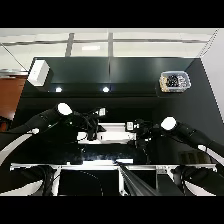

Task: Fold the box and place the chain.

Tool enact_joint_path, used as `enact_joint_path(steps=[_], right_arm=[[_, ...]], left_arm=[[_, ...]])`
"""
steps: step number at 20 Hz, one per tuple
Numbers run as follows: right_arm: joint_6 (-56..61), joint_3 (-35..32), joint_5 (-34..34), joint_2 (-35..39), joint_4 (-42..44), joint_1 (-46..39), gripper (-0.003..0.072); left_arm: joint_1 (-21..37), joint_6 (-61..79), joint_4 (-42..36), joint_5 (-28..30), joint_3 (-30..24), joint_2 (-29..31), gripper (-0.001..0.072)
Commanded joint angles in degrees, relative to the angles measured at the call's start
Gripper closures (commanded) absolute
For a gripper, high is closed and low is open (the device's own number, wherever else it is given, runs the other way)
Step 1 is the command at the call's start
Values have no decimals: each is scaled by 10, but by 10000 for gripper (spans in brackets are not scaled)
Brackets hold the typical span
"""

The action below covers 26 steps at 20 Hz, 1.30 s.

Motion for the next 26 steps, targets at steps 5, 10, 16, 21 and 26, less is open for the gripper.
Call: enact_joint_path(steps=[5, 10, 16, 21, 26], right_arm=[[1, 0, 2, 0, -3, 0, 207], [1, 0, 1, 0, -3, 0, 207], [1, 0, 2, 0, -3, 0, 207], [1, 0, 2, 0, -3, 0, 207], [1, 0, 2, 0, -3, 0, 207]], left_arm=[[12, -95, 95, -18, 16, 61, 285], [52, -352, 270, -105, 30, 183, 295], [32, -500, 133, -250, -6, 220, 678], [-53, -493, -71, 42, -86, 216, 678], [-137, -493, -107, 374, -97, 178, 677]])
